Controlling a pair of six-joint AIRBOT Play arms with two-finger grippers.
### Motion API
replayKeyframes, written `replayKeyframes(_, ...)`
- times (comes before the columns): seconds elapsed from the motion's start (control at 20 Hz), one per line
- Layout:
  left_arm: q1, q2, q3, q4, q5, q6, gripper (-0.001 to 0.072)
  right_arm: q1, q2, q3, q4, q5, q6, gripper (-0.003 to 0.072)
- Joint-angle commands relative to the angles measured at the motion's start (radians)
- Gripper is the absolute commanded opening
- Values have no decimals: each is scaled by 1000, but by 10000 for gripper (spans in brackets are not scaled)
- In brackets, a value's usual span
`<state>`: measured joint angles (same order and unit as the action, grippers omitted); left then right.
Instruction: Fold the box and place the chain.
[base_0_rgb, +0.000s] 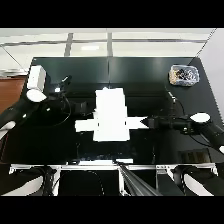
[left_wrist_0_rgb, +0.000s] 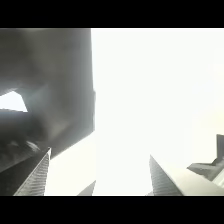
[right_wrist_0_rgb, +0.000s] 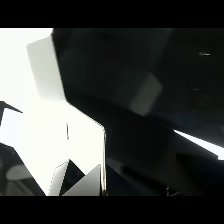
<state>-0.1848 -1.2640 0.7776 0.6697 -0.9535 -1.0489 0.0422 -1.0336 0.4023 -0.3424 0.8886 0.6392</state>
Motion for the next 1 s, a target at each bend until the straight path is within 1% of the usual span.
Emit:
replayKeyframes(0.0,16,-203,139,-135,-189,40,710,80,2,-12,32,-55,-7,23)
replayKeyframes(0.2,3,-380,272,-216,-455,138,710,91,2,-12,31,-45,-8,23)
replayKeyframes(0.3,-10,-455,330,-209,-593,174,705,91,2,-12,31,-40,-8,23)
replayKeyframes(0.35,-14,-491,360,-193,-668,190,689,91,2,-12,31,-39,-8,23)
replayKeyframes(0.4,-21,-517,385,-160,-708,190,648,91,2,-12,31,-36,-8,23)
replayKeyframes(0.5,-40,-551,436,-60,-725,204,490,91,2,-12,27,-36,-8,23)
replayKeyframes(0.55,-50,-565,459,-35,-743,232,426,91,2,-12,27,-36,-8,23)
replayKeyframes(0.75,-47,-576,502,-23,-726,264,307,91,2,-12,24,-37,-8,23)
replayKeyframes(0.8,-42,-576,504,-22,-726,267,216,91,2,-12,24,-37,-8,23)
replayKeyframes(0.85,-38,-576,505,-19,-729,270,151,91,2,-12,20,-37,-8,23)
replayKeyframes(0.95,-34,-576,505,-2,-735,272,136,91,2,-12,4,-37,-8,23)
